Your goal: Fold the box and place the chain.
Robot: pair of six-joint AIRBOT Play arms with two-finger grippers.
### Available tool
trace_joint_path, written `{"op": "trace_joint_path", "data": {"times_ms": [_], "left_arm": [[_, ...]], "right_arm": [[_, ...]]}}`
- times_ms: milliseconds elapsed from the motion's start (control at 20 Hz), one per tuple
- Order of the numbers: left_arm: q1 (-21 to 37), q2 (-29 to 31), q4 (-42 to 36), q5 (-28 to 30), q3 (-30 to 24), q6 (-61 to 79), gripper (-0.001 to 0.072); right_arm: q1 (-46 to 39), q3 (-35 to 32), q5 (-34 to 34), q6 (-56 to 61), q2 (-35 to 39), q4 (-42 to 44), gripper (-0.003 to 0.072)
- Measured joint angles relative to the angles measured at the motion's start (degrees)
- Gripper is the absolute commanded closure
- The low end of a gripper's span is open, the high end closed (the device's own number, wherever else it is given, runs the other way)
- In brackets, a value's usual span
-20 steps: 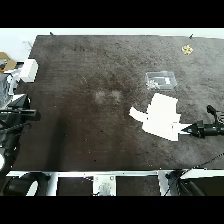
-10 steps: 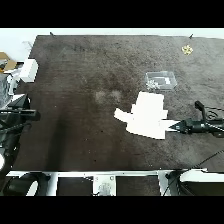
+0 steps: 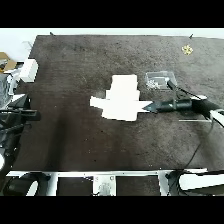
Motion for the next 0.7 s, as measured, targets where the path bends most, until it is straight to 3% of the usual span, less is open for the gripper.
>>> {"op": "trace_joint_path", "data": {"times_ms": [50,400,700], "left_arm": [[0.0,0.0,0.0,-0.7,0.0,0.0,0.0344],[0.0,-2.5,0.2,-11.8,4.1,0.0,0.0339],[0.0,-22.5,0.1,-24.6,17.4,-3.1,0.0365]], "right_arm": [[2.5,2.5,-1.0,0.4,-1.6,0.6,0.0684],[12.3,11.1,-13.2,2.6,-7.5,0.2,0.0685],[15.5,12.1,-19.6,1.4,-8.1,-2.8,0.0684]]}}
